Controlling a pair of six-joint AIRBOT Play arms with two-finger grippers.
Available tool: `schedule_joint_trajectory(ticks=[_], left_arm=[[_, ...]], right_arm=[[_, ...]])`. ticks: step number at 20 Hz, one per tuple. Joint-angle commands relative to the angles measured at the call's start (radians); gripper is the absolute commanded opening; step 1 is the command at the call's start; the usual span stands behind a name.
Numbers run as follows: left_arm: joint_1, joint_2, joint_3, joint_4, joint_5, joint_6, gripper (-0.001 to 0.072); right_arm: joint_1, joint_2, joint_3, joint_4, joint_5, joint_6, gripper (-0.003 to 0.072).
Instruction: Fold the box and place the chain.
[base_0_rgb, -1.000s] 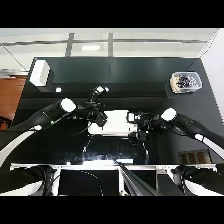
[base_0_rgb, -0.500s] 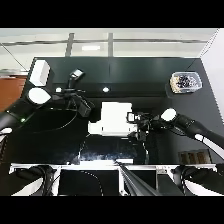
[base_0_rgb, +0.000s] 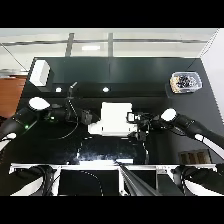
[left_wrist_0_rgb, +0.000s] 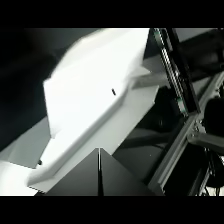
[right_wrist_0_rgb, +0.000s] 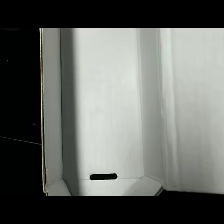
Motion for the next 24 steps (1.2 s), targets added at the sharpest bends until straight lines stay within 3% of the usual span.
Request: schedule_joint_trajectory(ticks=[1,9,16,24], left_arm=[[-0.06,-0.034,-0.023,-0.043,-0.005,0.143,0.0024],[-0.107,-0.09,-0.022,0.21,0.069,0.074,0.0023],[-0.103,-0.09,-0.014,0.209,0.091,0.073,0.0023],[-0.006,-0.082,-0.013,0.137,0.067,0.076,0.0024]], right_arm=[[0.0,0.0,0.0,0.0,0.0,0.0,0.0235],[0.0,0.0,0.0,0.0,0.0,0.0,0.0235],[0.0,0.0,0.0,0.0,0.0,0.0,0.0235],[0.0,0.0,0.0,0.0,0.0,0.0,0.0235]])
